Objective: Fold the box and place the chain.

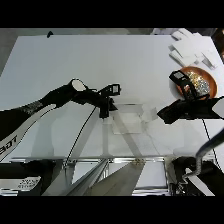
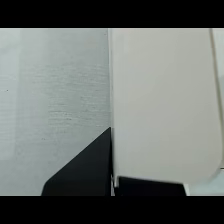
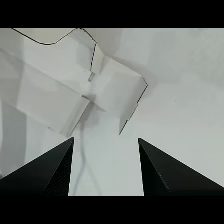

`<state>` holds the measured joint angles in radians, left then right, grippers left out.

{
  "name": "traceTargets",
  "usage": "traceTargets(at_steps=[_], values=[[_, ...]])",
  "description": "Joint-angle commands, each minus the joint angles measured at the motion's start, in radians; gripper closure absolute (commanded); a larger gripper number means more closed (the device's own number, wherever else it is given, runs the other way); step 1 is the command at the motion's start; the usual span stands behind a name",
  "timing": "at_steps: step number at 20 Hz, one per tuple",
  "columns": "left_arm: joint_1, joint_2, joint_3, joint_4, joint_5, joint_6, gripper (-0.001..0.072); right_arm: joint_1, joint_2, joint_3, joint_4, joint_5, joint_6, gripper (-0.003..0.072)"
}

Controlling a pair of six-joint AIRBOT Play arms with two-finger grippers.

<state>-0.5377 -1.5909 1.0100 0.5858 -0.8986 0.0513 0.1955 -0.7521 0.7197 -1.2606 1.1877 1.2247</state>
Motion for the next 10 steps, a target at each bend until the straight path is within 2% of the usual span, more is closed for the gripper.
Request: traceTargets(at_steps=[1,5,10], values=[[-0.005,0.008,0.002,0.029,0.005,-0.018,0.0706,0.001,0.001,0.001,0.000,-0.016,-0.002,0.0250],[-0.040,0.019,0.018,0.143,0.005,-0.105,0.0707,0.001,0.001,0.001,0.000,-0.038,-0.003,0.0250],[-0.043,0.019,0.023,0.127,0.012,-0.101,0.0706,0.001,0.001,0.001,0.000,-0.038,-0.003,0.0250]])
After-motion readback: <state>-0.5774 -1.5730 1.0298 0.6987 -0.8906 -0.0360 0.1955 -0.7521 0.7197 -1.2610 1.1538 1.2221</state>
